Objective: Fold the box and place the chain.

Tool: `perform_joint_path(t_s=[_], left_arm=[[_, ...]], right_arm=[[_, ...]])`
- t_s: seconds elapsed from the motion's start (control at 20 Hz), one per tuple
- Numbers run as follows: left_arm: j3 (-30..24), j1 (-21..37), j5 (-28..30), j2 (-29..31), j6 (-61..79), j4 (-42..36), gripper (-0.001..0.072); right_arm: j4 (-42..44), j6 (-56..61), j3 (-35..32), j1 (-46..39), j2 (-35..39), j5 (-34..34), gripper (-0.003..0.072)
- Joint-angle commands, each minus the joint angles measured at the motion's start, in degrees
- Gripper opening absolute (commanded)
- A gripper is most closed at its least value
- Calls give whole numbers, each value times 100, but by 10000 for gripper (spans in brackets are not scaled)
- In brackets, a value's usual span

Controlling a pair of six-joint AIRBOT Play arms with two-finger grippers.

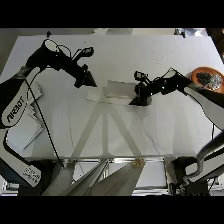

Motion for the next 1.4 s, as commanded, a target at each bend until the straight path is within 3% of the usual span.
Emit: perform_joint_path(t_s=[0.0,0.1,0.2,0.4,0.5,0.7,0.85,1.1,1.35], left_arm=[[-120,-249,-531,144,-31,-9,10],[-146,-636,-466,50,-31,-103,10],[-149,-953,-160,-44,-4,-741,10],[-149,-1239,1620,-87,26,-2041,11],[-149,-1263,2520,-101,-44,-2031,11],[-149,-1209,3589,-219,-562,-1980,11],[-151,-1182,3759,-417,-1058,-1788,10],[-151,-1191,3731,-671,-1878,-780,10],[-149,-1126,3486,-651,-1921,-922,10]], right_arm=[[0,-2,7,2,0,9,375],[2,-2,7,2,0,9,375],[0,-2,7,2,0,9,375],[2,-2,7,2,0,9,375],[2,-2,7,2,0,9,375],[2,-2,7,2,0,9,375],[2,-2,7,2,0,11,375],[2,-2,7,2,0,9,375],[2,-2,7,2,0,11,375]])
